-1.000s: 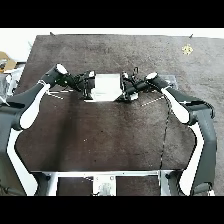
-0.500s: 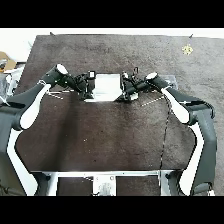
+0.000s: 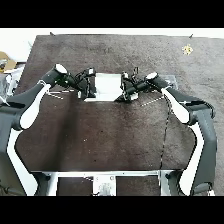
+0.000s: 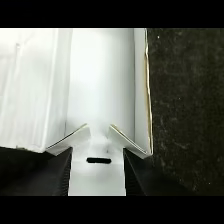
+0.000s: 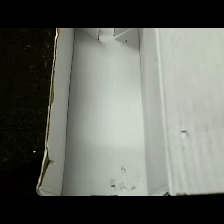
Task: Fold the box and place the chain.
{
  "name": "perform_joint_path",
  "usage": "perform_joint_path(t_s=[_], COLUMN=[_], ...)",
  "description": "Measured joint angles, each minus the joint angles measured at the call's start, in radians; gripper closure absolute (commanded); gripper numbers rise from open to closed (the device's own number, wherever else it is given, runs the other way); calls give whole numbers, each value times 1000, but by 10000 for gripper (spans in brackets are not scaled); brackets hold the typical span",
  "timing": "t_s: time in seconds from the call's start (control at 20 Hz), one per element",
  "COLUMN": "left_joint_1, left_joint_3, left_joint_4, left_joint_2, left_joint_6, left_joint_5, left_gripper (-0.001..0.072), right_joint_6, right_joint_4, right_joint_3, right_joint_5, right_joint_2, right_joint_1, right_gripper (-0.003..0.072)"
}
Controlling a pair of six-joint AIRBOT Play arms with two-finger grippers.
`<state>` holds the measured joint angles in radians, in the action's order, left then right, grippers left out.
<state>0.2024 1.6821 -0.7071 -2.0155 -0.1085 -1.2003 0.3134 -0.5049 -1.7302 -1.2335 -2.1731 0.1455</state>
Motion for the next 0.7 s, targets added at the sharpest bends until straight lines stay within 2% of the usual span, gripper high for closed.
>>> perform_joint_path(t_s=[0.35, 0.7], left_joint_1=[23, 41], left_joint_3=[-13, -14], left_joint_4=[73, 63], left_joint_2=[-9, -17], left_joint_6=[-27, -30], left_joint_5=[56, 98], left_gripper=[365, 351], right_joint_6=[0, 0], right_joint_4=[0, 0], right_joint_3=[0, 0], right_joint_5=[0, 0], right_joint_2=[0, 0], right_joint_1=[0, 0], right_gripper=[299, 299])
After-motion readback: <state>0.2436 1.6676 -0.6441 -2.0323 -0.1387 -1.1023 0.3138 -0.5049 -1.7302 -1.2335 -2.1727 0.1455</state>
